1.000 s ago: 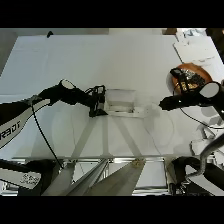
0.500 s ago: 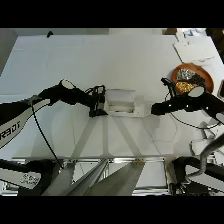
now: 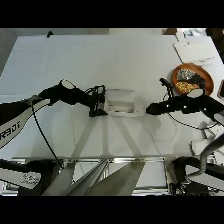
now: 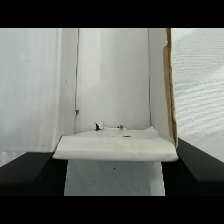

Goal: Fold the box and place the chain.

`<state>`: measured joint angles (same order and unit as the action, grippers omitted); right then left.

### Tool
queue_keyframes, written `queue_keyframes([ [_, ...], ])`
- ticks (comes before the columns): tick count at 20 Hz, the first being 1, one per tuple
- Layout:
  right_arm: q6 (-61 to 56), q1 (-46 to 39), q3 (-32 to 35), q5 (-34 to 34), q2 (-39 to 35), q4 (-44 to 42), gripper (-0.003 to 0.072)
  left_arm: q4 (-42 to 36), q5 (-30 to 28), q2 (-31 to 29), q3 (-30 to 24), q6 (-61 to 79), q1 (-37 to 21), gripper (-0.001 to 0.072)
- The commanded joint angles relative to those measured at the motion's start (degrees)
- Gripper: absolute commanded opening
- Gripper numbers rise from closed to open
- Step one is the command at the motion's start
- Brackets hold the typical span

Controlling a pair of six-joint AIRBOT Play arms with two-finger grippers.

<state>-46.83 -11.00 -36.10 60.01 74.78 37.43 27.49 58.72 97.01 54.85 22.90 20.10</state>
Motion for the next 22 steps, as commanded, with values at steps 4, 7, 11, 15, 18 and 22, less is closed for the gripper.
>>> queue_keyframes([
  [4,1.6,0.0,0.0,1.4,0.0,-5.5,0.0038,0.0,0.0,0.0,0.0,0.0,0.0,0.0257],
  [7,4.3,0.5,0.0,2.8,0.0,-8.0,0.0202,0.0,0.0,0.0,0.0,0.0,0.0,0.0257],
  [11,5.3,3.1,0.0,2.0,0.0,-8.4,0.0257,0.0,0.0,0.0,0.0,0.0,0.0,0.0257],
  [15,6.9,4.2,0.0,3.6,0.0,-11.9,0.0321,0.0,0.0,0.0,0.0,0.0,0.0,0.0257],
  [18,6.9,4.2,0.0,3.0,-0.1,-13.2,0.0411,0.0,0.0,0.0,0.0,0.0,0.0,0.0257],
  [22,6.4,4.2,0.0,0.3,-0.1,-14.0,0.0418,0.0,0.0,0.0,0.0,0.0,0.0,0.0257],
])
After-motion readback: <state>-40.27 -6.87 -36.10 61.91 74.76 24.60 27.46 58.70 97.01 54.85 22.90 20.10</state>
